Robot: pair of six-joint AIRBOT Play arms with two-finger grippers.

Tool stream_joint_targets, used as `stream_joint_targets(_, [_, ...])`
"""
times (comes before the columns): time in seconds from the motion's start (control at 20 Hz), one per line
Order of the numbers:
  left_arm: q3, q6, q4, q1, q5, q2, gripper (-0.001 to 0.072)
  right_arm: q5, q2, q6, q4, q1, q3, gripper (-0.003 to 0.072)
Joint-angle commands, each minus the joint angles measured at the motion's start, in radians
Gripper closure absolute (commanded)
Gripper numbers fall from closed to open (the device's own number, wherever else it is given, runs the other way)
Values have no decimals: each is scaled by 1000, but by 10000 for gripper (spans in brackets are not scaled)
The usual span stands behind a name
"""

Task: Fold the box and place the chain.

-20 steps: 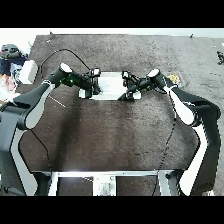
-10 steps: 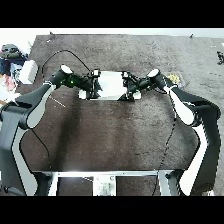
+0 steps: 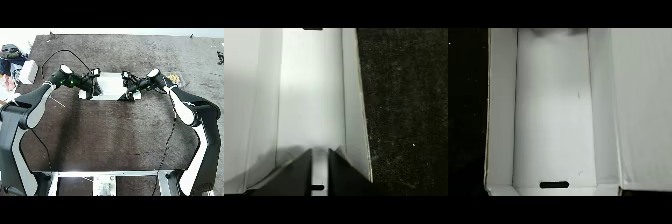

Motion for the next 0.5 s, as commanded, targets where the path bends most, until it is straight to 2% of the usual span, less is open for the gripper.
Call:
stream_joint_targets(0.0, [2,-10,48,2,4,3,697,1,-1,-3,0,0,1,236])
stream_joint_targets(0.3, [2,-93,61,37,2,45,700,1,-1,-3,0,0,1,236])
stream_joint_targets(0.45, [2,-143,61,83,-76,82,701,1,-1,-3,0,0,1,236])
